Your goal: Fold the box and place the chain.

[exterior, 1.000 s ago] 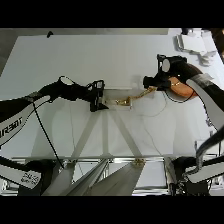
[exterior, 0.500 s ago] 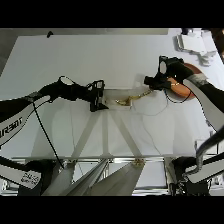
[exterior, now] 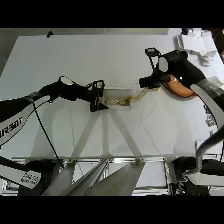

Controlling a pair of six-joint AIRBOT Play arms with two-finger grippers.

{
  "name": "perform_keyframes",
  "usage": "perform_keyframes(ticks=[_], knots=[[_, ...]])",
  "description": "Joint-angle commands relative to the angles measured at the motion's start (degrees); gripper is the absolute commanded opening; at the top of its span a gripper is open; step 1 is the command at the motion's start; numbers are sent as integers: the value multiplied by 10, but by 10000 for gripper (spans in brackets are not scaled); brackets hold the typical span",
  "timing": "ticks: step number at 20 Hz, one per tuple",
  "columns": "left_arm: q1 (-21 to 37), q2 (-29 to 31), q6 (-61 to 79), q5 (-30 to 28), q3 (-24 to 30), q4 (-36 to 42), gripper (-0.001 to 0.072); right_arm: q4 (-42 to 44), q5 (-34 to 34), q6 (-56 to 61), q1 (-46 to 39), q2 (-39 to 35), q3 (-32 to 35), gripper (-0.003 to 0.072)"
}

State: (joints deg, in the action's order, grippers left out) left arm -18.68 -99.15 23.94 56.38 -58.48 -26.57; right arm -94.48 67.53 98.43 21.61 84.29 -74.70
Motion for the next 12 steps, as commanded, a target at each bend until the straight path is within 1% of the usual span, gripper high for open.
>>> perform_keyframes(ticks=[1,4,7,9,12], knots=[[0,1,0,0,0,0,217,2,72,-56,41,-68,0,11],[0,0,0,0,0,0,217,23,97,-63,74,-96,-1,11],[0,0,0,0,0,0,217,84,107,-118,97,-99,-1,11],[0,0,0,0,0,0,217,129,86,-156,106,-99,-1,11],[0,0,0,0,0,0,217,188,7,-193,109,-99,-1,11]])
